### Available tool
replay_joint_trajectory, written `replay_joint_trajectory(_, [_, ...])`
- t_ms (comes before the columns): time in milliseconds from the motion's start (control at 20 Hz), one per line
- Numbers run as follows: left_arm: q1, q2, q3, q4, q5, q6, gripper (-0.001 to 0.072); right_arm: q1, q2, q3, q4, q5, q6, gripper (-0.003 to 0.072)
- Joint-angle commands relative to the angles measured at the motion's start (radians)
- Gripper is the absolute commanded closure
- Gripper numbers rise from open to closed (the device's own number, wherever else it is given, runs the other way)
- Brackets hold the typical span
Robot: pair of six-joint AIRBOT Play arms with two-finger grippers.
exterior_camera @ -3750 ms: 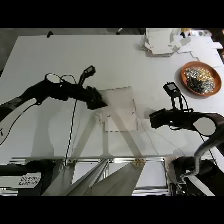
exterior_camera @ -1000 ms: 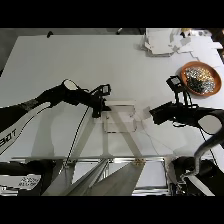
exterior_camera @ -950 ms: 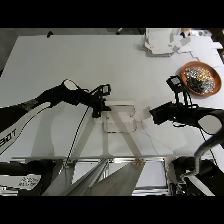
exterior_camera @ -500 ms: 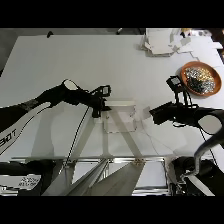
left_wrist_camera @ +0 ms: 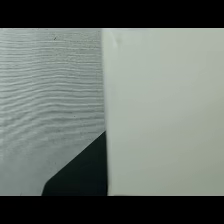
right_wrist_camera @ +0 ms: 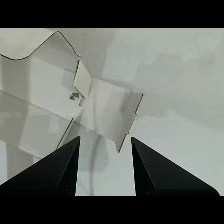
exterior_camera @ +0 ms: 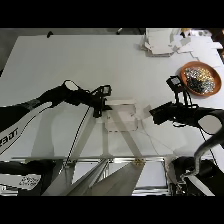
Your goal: Fold the box and place the chain.
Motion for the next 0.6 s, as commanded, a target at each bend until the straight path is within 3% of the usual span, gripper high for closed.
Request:
replay_joint_trajectory(0, [-0.001, -0.008, -0.001, 0.011, 0.002, 0.0, 0.0699, 0.0, 0.0, 0.0, 0.0, 0.0, 0.0, 0.0328])
replay_joint_trajectory(550, [-0.002, 0.014, 0.0, 0.013, 0.019, -0.003, 0.0704, 0.0, 0.0, 0.0, 0.0, 0.007, -0.046, 0.0328])
